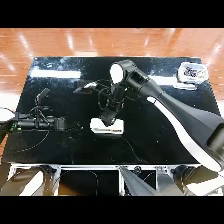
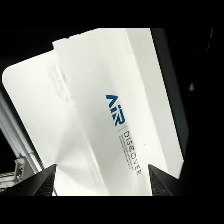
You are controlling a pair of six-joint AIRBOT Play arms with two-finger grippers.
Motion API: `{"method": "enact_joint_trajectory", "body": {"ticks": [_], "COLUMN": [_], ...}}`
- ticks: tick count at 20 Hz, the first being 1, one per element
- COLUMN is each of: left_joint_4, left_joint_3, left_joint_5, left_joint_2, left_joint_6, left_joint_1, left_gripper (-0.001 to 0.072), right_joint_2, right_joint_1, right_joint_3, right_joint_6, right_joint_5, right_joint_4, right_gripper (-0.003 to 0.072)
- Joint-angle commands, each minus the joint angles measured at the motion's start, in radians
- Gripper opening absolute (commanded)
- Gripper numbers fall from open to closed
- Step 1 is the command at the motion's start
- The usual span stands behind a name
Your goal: Fold the box and place the chain.
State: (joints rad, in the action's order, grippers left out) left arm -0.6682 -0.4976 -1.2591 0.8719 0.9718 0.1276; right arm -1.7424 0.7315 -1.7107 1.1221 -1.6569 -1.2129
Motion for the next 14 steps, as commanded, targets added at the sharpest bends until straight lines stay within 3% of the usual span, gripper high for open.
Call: {"method": "enact_joint_trajectory", "body": {"ticks": [1, 5, 14], "left_joint_4": [0.000, 0.000, 0.000], "left_joint_3": [-0.001, -0.001, -0.001], "left_joint_5": [0.000, 0.000, 0.003], "left_joint_2": [0.000, 0.000, 0.000], "left_joint_6": [0.001, 0.001, 0.003], "left_joint_1": [0.001, 0.001, 0.001], "left_gripper": [0.0621, 0.0621, 0.0621], "right_joint_2": [0.005, 0.005, 0.005], "right_joint_1": [0.013, 0.013, 0.013], "right_joint_3": [0.005, 0.023, 0.062], "right_joint_6": [-0.005, -0.020, -0.030], "right_joint_5": [0.039, 0.046, -0.038], "right_joint_4": [-0.048, -0.089, -0.024], "right_gripper": [0.0700, 0.0703, 0.0720]}}
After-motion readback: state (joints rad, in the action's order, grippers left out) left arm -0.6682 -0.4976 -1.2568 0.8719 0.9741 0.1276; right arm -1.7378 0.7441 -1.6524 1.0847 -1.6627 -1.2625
